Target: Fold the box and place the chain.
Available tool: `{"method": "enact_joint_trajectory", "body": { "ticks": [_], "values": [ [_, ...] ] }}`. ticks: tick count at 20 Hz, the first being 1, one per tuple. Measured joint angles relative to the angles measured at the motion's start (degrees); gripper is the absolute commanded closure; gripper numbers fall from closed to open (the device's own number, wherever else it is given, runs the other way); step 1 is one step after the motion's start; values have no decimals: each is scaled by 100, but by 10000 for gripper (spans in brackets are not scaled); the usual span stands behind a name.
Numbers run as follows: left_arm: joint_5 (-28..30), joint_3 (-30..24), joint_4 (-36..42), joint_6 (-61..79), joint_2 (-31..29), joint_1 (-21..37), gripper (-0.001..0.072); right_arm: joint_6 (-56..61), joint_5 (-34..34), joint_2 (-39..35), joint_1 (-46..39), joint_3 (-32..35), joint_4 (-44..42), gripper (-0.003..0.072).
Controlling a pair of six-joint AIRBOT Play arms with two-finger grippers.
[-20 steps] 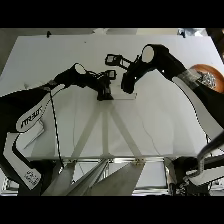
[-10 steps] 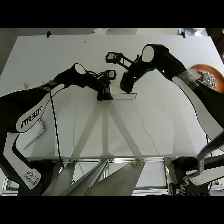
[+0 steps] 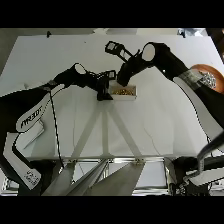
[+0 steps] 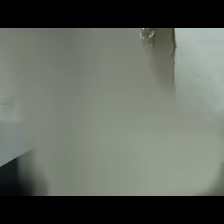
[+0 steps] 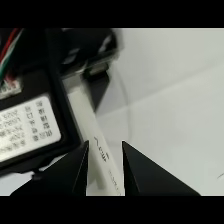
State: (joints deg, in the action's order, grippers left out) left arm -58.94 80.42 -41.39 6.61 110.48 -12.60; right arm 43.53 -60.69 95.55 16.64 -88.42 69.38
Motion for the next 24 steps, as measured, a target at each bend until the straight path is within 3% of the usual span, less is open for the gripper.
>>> {"method": "enact_joint_trajectory", "body": {
  "ticks": [3,4,5,10,12,24],
  "values": [
    [-4,0,17,-39,0,-2,690,-28,-210,-114,17,-11,-11,450],
    [-4,0,24,-42,0,0,690,-68,-295,-120,17,-2,55,429],
    [-2,0,24,-48,0,-2,690,-131,-295,-157,24,-15,52,356],
    [13,-2,37,-61,0,-2,690,-791,-339,-160,0,-2,308,341],
    [17,0,37,-63,0,-2,690,-1093,-214,-151,-24,31,337,291],
    [35,-2,42,-66,0,-2,690,-1510,140,-129,-57,400,306,326]
  ]
}}
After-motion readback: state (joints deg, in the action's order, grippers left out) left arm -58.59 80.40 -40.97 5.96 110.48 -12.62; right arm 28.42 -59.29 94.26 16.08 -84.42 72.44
